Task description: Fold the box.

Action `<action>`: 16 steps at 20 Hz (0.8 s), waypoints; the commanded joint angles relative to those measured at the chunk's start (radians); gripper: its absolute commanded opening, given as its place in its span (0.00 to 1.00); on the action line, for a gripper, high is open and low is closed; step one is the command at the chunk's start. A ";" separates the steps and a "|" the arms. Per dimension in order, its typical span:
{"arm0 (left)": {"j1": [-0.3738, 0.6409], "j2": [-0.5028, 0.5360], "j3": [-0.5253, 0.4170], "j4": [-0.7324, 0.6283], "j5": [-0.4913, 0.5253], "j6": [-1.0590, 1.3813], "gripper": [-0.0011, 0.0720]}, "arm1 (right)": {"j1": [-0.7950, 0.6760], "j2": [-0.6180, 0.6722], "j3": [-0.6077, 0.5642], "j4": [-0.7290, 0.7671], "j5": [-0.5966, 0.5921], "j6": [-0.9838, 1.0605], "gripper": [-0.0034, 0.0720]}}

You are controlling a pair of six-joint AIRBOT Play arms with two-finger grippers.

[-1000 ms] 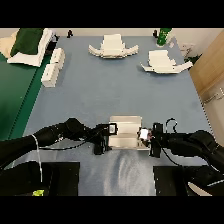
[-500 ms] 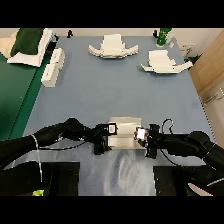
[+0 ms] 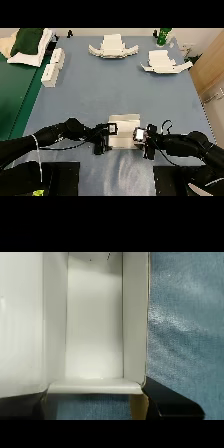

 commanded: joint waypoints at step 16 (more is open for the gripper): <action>0.000 0.000 0.001 0.000 -0.001 -0.001 0.54 | -0.003 0.142 0.010 -0.098 -0.184 0.158 0.05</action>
